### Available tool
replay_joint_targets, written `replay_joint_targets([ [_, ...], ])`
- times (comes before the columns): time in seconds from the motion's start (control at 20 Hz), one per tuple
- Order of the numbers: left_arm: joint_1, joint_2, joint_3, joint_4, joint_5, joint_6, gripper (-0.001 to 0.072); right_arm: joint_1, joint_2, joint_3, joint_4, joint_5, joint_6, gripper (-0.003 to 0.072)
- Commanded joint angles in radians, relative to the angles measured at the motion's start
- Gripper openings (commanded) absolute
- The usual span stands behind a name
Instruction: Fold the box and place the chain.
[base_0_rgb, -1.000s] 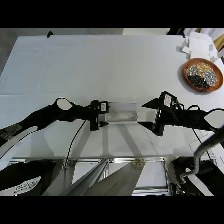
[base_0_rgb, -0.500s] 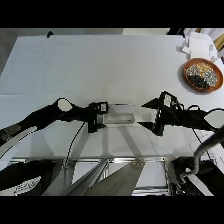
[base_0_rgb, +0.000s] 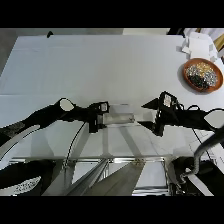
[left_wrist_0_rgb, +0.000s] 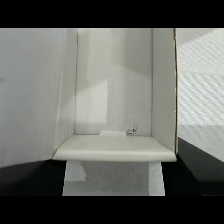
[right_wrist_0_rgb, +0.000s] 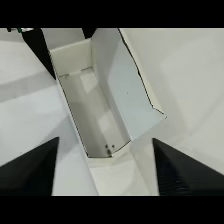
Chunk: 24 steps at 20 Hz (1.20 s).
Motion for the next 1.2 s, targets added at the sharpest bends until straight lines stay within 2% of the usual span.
replay_joint_targets([
  [0.0, -0.001, -0.003, -0.001, 0.006, 0.003, -0.002, 0.0008, 0.001, -0.007, 0.001, 0.026, 0.005, -0.002, 0.0436],
  [0.05, -0.001, -0.003, -0.001, 0.006, 0.003, -0.002, 0.0008, 0.011, -0.018, 0.001, 0.053, 0.003, -0.007, 0.0353],
  [0.15, -0.001, -0.003, -0.001, 0.006, 0.003, -0.002, 0.0008, 0.062, -0.050, 0.001, 0.095, -0.003, -0.074, 0.0110],
  [0.2, -0.001, -0.003, -0.001, 0.006, 0.003, -0.002, 0.0008, 0.104, -0.075, 0.001, 0.106, -0.013, -0.139, 0.0016],
  [0.3, -0.001, -0.003, -0.001, 0.006, 0.003, -0.002, 0.0008, 0.196, -0.127, 0.001, 0.127, -0.169, -0.189, 0.0016],
  [0.4, -0.001, -0.003, -0.001, 0.006, 0.003, -0.002, 0.0008, 0.265, -0.174, 0.001, 0.239, -0.418, -0.197, 0.0015],
  [0.5, -0.001, -0.003, -0.001, 0.006, 0.003, -0.002, 0.0008, 0.292, -0.219, 0.001, 0.371, -0.575, -0.204, 0.0014],
  [0.7, -0.001, -0.003, -0.001, 0.006, 0.002, -0.002, 0.0008, 0.292, -0.343, 0.001, 0.388, -0.581, -0.222, 0.0014],
  [0.85, -0.001, -0.003, -0.001, 0.006, 0.002, -0.002, 0.0008, 0.292, -0.417, 0.001, 0.418, -0.640, -0.221, 0.0014],
  [1.15, -0.001, -0.003, -0.001, 0.006, -0.001, -0.002, 0.0008, 0.292, -0.425, 0.001, 0.433, -0.679, -0.185, 0.0014],
])
